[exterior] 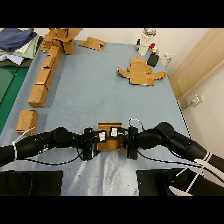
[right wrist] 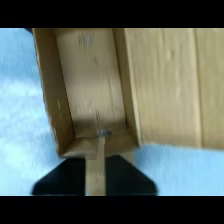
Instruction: Fold the box.
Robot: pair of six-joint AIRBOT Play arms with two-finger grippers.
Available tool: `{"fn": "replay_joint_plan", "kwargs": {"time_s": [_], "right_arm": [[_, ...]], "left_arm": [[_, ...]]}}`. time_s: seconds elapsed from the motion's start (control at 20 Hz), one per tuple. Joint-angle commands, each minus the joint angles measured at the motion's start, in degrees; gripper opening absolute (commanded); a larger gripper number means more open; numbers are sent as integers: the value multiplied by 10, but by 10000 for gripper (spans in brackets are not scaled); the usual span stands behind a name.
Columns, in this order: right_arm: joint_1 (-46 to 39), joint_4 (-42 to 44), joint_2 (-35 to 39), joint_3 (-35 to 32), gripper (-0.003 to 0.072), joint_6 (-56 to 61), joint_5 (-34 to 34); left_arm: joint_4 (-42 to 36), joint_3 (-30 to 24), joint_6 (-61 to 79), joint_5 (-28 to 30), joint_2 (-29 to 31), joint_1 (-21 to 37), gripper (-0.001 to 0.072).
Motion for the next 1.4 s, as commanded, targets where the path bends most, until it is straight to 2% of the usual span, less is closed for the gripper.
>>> {"fn": "replay_joint_plan", "kwargs": {"time_s": [0.0, 0.15, 0.25, 0.35, 0.45, 0.65, 0.8, 1.35], "right_arm": [[-1, -221, 32, 34, 4, 267, -94], [-25, -338, 70, 51, 2, 478, -150], [-77, -334, 75, 50, 2, 577, -179], [-131, -278, 73, 29, 2, 605, -169], [-163, -210, 70, -5, 2, 604, -135], [-169, -92, 60, -54, 2, 571, -65], [-169, 20, 52, -61, 2, 501, -54], [-169, 141, 34, -61, 2, 409, -26]], "left_arm": [[0, 0, 0, 0, 0, 1, 522], [0, 0, 0, 0, 0, 1, 522], [0, 0, 0, 0, 0, 1, 522], [0, 0, 0, 0, 0, 1, 522], [0, 0, 0, 0, 0, 1, 522], [0, 0, 0, 0, 0, 1, 522], [0, 0, 0, 0, 0, 1, 522], [0, 0, 0, 0, 0, 1, 522]]}}
